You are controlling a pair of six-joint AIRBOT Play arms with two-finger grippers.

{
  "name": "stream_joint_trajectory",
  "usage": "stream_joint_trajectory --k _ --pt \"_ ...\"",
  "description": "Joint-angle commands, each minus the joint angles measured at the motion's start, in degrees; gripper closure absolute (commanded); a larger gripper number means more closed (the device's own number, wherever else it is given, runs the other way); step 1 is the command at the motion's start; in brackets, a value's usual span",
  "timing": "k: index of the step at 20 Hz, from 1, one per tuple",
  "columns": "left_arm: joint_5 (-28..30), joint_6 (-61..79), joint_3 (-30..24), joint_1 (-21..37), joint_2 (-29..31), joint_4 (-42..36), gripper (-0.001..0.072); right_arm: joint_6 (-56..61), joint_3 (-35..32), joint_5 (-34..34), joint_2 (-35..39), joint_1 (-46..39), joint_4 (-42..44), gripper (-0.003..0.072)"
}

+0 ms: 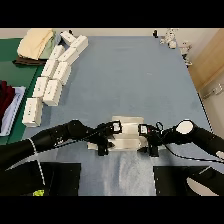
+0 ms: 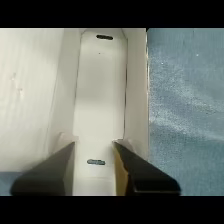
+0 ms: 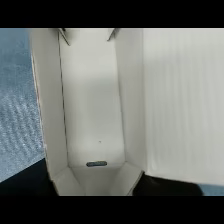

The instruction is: Fold the box.

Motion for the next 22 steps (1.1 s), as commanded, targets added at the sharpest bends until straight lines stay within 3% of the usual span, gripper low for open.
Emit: stream_joint_trajectory --k 1,2,7,10,13,15,18,22 --pt "-3.5 -13.0 0.7 0.3 1.9 11.0 0.0622 0.0 0.0 0.0 0.0 0.0 0.0 0.0161" --pt "-5.9 -20.6 1.3 0.6 3.5 16.4 0.0697 0.0 0.0 0.0 0.0 0.0 0.0 0.0161" --pt "-24.6 -58.5 5.8 6.3 15.2 42.8 0.0698 0.0 0.0 0.0 0.0 0.0 0.0 0.0161" --pt "-31.3 -84.9 6.2 15.5 22.4 51.6 0.0698 0.0 0.0 0.0 0.0 0.0 0.0 0.0160" --pt "-37.7 -87.0 5.3 25.7 23.5 43.6 0.0697 0.0 0.0 0.0 0.0 0.0 0.0 0.0161" --pt "-35.8 -84.2 2.4 29.3 23.0 33.9 0.0698 0.0 0.0 0.0 0.0 0.0 0.0 0.0161" --pt "-28.1 -83.1 -5.7 28.9 22.4 22.8 0.0698 0.0 0.0 0.0 0.0 0.0 0.0 0.0161" --pt "-17.6 -82.4 -14.8 23.2 22.4 10.6 0.0699 0.0 0.0 0.0 0.0 0.0 0.0 0.0161"
